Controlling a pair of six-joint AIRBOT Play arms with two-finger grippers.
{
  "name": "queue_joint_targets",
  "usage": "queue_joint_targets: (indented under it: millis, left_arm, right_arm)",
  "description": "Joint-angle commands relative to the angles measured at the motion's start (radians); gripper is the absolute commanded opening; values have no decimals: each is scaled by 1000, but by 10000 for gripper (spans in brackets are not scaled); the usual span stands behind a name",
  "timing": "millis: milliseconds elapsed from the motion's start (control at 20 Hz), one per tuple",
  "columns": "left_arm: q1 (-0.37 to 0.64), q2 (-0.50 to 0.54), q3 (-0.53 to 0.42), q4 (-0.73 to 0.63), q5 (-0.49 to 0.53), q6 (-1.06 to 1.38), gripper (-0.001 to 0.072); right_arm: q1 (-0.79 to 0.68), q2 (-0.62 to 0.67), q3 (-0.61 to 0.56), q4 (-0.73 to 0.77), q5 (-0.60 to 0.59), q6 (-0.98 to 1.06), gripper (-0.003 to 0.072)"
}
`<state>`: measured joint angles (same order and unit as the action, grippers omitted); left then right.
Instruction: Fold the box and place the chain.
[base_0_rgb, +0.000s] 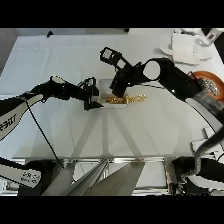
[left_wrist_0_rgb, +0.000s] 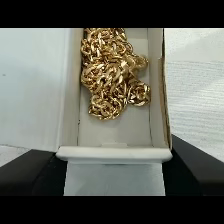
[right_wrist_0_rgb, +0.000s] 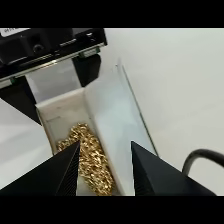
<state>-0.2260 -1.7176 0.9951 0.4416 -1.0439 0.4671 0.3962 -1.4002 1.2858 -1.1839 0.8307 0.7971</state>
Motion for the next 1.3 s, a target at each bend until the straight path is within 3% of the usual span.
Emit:
queue_joint_targets:
  millis: [0, 200, 350, 450, 600, 700, 950, 1050, 1250]
  left_arm:
    - [0, 0, 0, 0, 0, 0, 155]
    - [0, 0, 0, 0, 0, 0, 155]
    - [0, 0, 0, 0, 0, 0, 155]
    - [0, 0, 0, 0, 0, 0, 155]
    - [0, 0, 0, 0, 0, 0, 155]
    - [0, 0, 0, 0, 0, 0, 155]
    - [0, 0, 0, 0, 0, 0, 155]
    - [0, 0, 0, 0, 0, 0, 155]
    - [0, 0, 0, 0, 0, 0, 155]
  right_arm:
    - [0, 79, 0, -154, 0, 10, 355]
    - [-3, 159, 0, -335, 80, 11, 355]
    - [-87, 157, 0, -335, 162, 11, 304]
    - [-177, 149, 0, -326, 209, -9, 309]
    - [-299, 110, -3, -255, 272, -141, 363]
    - [-341, 63, -10, -187, 281, -227, 462]
    - [-348, -107, -10, -97, 283, -473, 483]
    - [-348, -159, -10, -28, 290, -575, 545]
    - [-348, -225, -10, 19, 314, -676, 545]
